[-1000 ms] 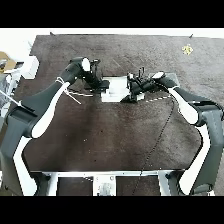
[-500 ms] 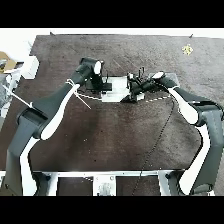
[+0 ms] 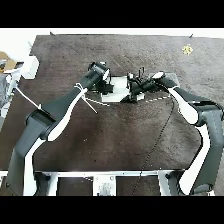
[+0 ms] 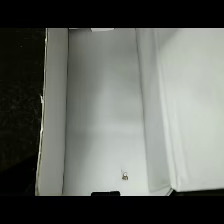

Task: Fold the box and place the chain.

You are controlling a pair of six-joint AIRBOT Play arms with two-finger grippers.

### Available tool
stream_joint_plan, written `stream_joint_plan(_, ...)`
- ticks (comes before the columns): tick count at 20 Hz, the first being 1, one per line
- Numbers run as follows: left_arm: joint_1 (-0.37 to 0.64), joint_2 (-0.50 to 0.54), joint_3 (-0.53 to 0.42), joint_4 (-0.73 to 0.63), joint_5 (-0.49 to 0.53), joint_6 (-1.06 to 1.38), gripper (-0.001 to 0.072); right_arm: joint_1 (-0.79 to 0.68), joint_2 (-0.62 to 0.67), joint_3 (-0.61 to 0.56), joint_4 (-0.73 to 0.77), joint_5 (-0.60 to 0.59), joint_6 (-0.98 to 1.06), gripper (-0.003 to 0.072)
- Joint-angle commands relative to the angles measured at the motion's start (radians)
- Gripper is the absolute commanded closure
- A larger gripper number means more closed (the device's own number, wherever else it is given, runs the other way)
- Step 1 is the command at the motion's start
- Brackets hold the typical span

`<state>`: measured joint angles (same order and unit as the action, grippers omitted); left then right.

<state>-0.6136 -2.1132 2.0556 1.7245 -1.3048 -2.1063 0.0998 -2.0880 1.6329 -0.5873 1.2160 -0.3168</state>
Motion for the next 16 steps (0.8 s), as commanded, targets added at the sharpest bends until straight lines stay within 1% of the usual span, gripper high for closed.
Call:
stream_joint_plan(1,-0.004,-0.015,0.001,0.023,0.006,-0.046,0.0472,0.000,0.000,0.000,0.000,0.000,-0.001,0.0301)
stream_joint_plan(9,-0.004,-0.017,0.001,0.005,-0.008,-0.071,0.0480,0.000,0.000,0.000,0.000,0.000,-0.001,0.0301)
stream_joint_plan(11,-0.004,-0.021,0.000,0.001,-0.007,-0.071,0.0550,0.000,0.000,0.000,0.000,0.000,-0.001,0.0301)
stream_joint_plan(16,-0.002,-0.034,0.000,-0.039,-0.016,-0.086,0.0550,0.000,0.000,0.000,0.000,0.000,-0.001,0.0301)
